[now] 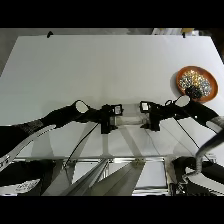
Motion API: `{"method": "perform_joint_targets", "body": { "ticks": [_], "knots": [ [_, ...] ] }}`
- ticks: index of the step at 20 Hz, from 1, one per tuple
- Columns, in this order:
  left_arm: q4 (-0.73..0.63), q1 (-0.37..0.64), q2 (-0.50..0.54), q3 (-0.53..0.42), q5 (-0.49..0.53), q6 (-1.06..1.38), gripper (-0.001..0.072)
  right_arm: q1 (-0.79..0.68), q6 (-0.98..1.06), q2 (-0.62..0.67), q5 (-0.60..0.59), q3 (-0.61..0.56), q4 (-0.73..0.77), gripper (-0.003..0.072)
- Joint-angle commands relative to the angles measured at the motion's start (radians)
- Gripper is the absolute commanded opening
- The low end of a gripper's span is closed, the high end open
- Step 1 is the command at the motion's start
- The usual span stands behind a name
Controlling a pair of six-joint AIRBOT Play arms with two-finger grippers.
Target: Fold the box and place the chain.
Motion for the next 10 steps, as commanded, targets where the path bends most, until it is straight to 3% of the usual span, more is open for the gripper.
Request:
{"method": "perform_joint_targets", "body": {
  "ticks": [1,7,8,10],
  "knots": [
    [0.003,0.0,0.001,-0.001,-0.003,-0.001,0.0271,0.0,0.124,0.05,0.013,0.001,-0.108,0.0677],
    [0.002,0.0,0.001,-0.001,-0.003,-0.001,0.0271,-0.046,0.245,0.192,0.088,0.001,-0.19,0.0639],
    [0.002,0.0,0.001,-0.001,-0.003,-0.001,0.0271,-0.05,0.251,0.232,0.089,0.001,-0.188,0.0592],
    [0.002,0.0,0.001,-0.001,-0.003,-0.001,0.0271,-0.05,0.253,0.313,0.088,0.001,-0.166,0.0327]
  ]
}}
